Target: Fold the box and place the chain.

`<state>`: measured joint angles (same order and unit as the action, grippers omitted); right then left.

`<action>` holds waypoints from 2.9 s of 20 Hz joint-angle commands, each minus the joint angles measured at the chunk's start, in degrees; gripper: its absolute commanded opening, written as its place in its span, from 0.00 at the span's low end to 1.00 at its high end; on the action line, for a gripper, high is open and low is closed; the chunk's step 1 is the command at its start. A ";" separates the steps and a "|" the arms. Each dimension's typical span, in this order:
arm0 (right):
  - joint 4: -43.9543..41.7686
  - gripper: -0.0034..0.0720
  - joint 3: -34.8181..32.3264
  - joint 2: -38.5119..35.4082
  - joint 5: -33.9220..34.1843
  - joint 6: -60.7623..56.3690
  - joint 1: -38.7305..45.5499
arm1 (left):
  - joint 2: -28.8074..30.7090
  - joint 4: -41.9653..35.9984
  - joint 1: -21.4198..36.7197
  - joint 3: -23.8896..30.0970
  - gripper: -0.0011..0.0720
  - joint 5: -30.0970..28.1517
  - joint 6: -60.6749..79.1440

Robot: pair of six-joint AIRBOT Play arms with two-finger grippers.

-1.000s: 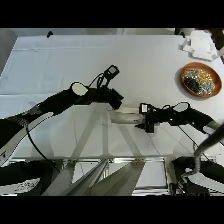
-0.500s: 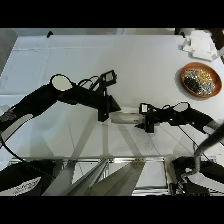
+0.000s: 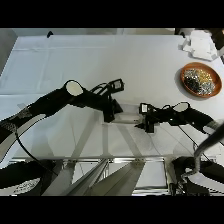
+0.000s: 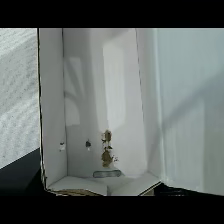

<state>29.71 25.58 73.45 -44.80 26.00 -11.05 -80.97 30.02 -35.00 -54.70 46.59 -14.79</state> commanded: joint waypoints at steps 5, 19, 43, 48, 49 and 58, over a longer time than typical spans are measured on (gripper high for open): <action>0.00 0.48 -0.04 0.00 0.00 0.00 -0.02 | -4.17 -2.95 2.78 0.04 0.01 -9.44 -7.74; 0.00 0.48 -0.04 0.00 -0.02 0.00 -0.02 | -1.66 1.84 0.33 0.04 0.01 -4.11 -9.27; 0.00 0.48 -0.04 0.00 0.00 0.00 -0.02 | -4.72 21.00 7.06 2.36 0.03 13.18 13.53; 0.00 0.48 -0.04 0.00 0.00 0.00 -0.02 | -7.67 20.79 5.99 2.36 0.14 9.57 13.53; 0.00 0.48 -0.04 0.00 0.00 0.00 -0.02 | -7.65 20.79 5.57 2.36 0.14 8.90 13.53; 0.00 0.48 -0.04 0.00 0.00 0.00 -0.02 | -5.66 20.76 5.03 2.36 0.25 4.68 13.49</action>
<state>29.54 25.56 73.47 -44.58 25.85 -11.00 -87.37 50.78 -29.93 -52.31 52.53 -1.26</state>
